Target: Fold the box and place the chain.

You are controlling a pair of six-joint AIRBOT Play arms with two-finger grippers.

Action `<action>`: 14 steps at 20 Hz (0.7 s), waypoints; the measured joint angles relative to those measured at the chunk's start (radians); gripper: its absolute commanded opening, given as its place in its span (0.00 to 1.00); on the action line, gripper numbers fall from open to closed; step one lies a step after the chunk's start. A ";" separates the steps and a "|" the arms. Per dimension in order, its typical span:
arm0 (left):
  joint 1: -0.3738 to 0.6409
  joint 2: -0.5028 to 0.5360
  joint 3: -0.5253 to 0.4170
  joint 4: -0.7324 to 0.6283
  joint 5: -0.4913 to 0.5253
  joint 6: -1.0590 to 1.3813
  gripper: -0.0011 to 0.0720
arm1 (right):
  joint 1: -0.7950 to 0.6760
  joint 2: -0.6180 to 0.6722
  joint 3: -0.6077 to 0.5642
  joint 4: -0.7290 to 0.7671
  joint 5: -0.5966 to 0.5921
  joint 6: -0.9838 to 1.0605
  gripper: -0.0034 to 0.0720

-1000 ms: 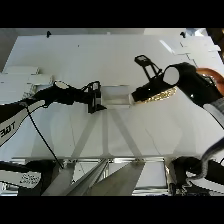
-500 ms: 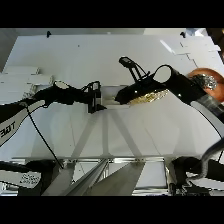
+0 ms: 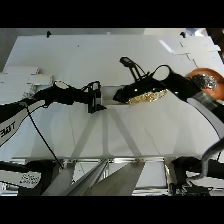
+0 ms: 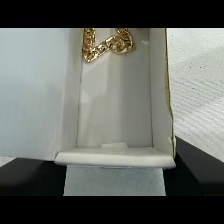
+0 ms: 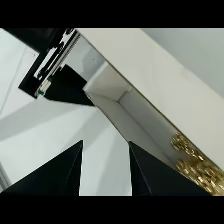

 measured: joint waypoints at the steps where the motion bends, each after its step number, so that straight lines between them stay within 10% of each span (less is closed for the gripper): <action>1: 0.000 0.000 0.000 0.000 0.000 0.000 0.37 | -0.026 0.018 0.000 -0.017 0.025 -0.008 0.46; 14: 0.000 0.000 0.000 0.000 0.000 0.000 0.37 | -0.308 -0.097 0.001 -0.504 0.080 0.014 0.49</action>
